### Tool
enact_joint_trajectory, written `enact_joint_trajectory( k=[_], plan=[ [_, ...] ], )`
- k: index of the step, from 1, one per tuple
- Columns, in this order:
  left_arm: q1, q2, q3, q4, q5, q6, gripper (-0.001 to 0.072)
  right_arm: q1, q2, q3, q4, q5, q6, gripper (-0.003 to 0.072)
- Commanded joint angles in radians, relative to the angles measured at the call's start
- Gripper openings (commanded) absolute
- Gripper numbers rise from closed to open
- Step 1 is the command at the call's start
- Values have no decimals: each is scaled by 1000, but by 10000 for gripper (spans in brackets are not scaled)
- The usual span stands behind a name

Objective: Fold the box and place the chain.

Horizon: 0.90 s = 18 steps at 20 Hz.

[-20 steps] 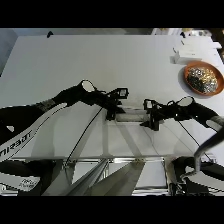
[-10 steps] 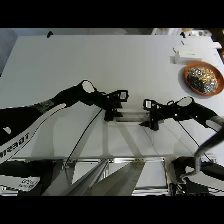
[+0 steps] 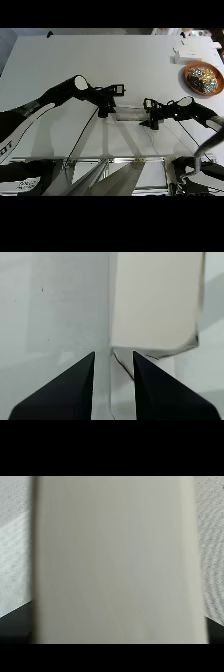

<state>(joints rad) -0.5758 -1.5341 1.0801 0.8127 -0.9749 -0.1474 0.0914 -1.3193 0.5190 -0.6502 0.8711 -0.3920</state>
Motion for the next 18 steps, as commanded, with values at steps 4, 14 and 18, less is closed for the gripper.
enact_joint_trajectory(
  k=[4, 14, 18],
  plan=[
    [2, 170, 1, 192, -148, -272, 60, 0, 1, 0, -1, 7, -2, 339],
    [-230, 139, 0, -3, 186, -280, 7, 0, 1, 0, -1, 7, -2, 339],
    [-240, 68, 0, -50, 489, -394, 6, 0, 1, 0, -1, 7, -2, 339]
  ],
)
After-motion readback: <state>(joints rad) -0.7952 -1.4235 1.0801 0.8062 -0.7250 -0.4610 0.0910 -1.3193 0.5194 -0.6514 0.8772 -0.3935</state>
